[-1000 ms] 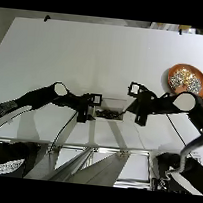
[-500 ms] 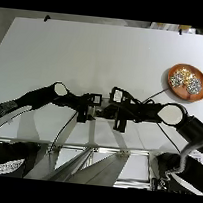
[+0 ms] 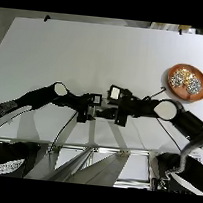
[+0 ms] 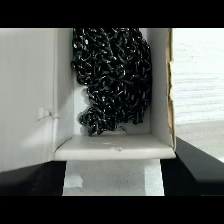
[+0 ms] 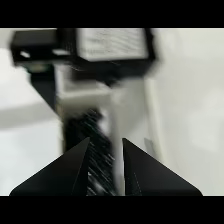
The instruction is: Fold the box and place the chain.
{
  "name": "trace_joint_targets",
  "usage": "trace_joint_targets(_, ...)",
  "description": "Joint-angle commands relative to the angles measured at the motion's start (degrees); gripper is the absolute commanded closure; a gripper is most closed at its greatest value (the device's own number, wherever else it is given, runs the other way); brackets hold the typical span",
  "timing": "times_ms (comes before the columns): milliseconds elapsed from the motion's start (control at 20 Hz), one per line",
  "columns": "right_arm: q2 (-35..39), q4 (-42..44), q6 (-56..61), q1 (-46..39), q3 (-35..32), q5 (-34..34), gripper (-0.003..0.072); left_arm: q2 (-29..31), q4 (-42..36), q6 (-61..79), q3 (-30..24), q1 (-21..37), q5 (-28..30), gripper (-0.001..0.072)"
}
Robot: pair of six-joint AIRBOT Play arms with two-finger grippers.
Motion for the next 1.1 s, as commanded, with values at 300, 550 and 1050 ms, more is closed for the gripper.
trace_joint_targets(300, -5.0, -20.1, 0.0, -23.8, 2.9, 12.3, 0.0506, 0.0, -0.1, 0.0, 0.0, 0.0, 0.0, 0.0600)
trace_joint_targets(550, -14.6, -24.8, -0.3, -24.6, 2.9, 12.3, 0.0419, 0.0, -0.1, 0.0, 0.0, 0.0, 0.0, 0.0601)
trace_joint_targets(1050, -20.5, -22.8, -5.4, -22.9, 2.9, 6.2, 0.0421, 0.0, -0.1, 0.0, 0.0, 0.0, 0.0, 0.0600)
